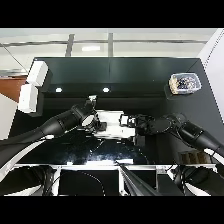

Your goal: Fold the box and place the chain.

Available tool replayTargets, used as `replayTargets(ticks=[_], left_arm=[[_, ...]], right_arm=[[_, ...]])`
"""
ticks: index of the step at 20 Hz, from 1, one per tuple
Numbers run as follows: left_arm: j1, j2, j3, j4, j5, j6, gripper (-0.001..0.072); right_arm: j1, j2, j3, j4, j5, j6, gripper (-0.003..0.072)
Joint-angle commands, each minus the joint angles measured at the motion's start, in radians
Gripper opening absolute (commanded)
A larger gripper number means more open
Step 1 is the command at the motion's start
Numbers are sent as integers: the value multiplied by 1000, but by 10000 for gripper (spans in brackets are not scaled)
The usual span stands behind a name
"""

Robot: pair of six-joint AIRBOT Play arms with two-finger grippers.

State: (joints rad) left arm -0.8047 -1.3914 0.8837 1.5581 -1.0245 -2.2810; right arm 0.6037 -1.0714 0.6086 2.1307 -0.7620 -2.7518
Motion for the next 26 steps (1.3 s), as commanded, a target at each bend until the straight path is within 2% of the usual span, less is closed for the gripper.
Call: replayTargets(ticks=[1,4,10,12,13,14,15,16,18,23,26], left_arm=[[1,0,0,1,3,0,25],[1,0,0,0,3,0,25],[1,0,0,0,3,0,25],[1,0,0,0,4,0,25],[1,0,0,1,4,0,25],[1,0,0,0,4,0,25],[1,0,0,0,4,0,25],[1,0,0,0,4,0,25],[1,0,0,0,6,0,25],[1,0,0,0,18,0,25],[1,0,0,0,21,0,25]], right_arm=[[-17,16,-1,-16,12,14,596],[-16,-1,-1,-11,89,10,595],[22,-49,-1,117,121,-146,594],[37,-72,-1,119,126,-151,580],[36,-82,-1,120,127,-151,448],[36,-87,-1,119,131,-151,373],[36,-88,-1,119,139,-151,334],[36,-88,0,120,144,-151,333],[36,-88,0,120,146,-151,258],[54,-88,0,166,180,-150,257],[107,-114,0,165,288,-107,258]])
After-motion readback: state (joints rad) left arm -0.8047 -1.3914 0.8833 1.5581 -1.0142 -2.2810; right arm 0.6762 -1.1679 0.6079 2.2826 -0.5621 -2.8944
